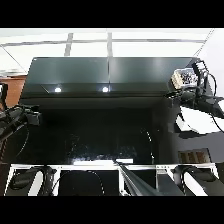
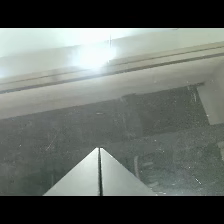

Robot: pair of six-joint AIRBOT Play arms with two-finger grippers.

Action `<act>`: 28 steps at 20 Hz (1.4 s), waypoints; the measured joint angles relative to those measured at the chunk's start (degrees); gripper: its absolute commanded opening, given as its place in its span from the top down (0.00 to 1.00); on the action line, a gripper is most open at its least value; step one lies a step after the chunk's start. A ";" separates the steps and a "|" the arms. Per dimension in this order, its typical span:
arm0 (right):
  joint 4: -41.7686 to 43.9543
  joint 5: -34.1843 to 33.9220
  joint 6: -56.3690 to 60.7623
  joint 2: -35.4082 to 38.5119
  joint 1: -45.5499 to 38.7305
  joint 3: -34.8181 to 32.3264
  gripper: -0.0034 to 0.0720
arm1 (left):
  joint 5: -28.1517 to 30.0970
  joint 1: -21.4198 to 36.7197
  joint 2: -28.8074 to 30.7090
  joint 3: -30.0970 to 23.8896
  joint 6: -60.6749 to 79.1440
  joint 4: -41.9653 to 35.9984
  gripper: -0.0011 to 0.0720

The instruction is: Fold the box and place the chain.

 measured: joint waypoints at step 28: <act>2.86 -24.44 1.36 -6.91 -3.15 1.16 0.00 | 18.71 -0.07 -5.42 -0.02 -1.75 -8.46 0.02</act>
